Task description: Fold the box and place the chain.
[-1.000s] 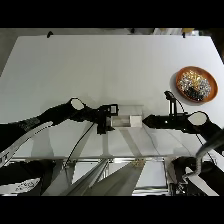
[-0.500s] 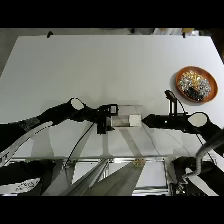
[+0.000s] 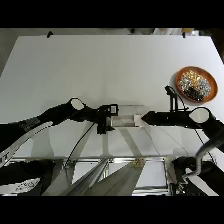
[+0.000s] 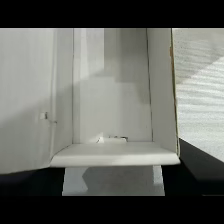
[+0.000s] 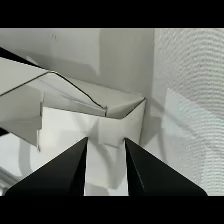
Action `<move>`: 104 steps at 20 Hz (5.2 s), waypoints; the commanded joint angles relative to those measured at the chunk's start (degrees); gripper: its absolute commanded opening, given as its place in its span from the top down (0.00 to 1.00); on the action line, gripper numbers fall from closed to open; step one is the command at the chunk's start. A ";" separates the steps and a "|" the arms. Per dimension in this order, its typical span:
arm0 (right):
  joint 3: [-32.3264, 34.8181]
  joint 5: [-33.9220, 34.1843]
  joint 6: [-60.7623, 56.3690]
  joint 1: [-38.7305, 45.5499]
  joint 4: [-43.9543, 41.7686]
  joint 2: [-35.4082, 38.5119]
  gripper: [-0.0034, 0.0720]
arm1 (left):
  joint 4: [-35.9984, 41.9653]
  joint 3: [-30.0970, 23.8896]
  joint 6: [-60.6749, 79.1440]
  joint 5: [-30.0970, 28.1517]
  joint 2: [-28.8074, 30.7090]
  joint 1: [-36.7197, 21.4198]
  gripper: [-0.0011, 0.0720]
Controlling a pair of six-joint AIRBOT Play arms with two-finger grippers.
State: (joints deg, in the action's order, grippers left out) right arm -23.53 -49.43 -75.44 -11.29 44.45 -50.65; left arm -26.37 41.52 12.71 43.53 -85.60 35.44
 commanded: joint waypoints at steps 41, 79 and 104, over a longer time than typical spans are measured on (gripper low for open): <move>-20.98 -5.35 -47.54 -26.49 39.89 -23.54 0.65 | -0.02 -0.02 0.02 0.44 -0.02 0.00 0.49; -38.71 -4.83 -5.07 23.21 49.37 -30.56 0.55 | -0.02 0.00 0.02 0.44 -0.02 0.00 0.49; -38.71 1.11 -7.21 28.76 49.42 -33.79 0.57 | -0.02 -0.02 0.02 0.44 -0.02 0.00 0.49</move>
State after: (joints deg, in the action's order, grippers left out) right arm -62.19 -48.53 -82.11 16.47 94.24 -84.40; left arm -26.37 41.52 12.71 43.99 -85.62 35.44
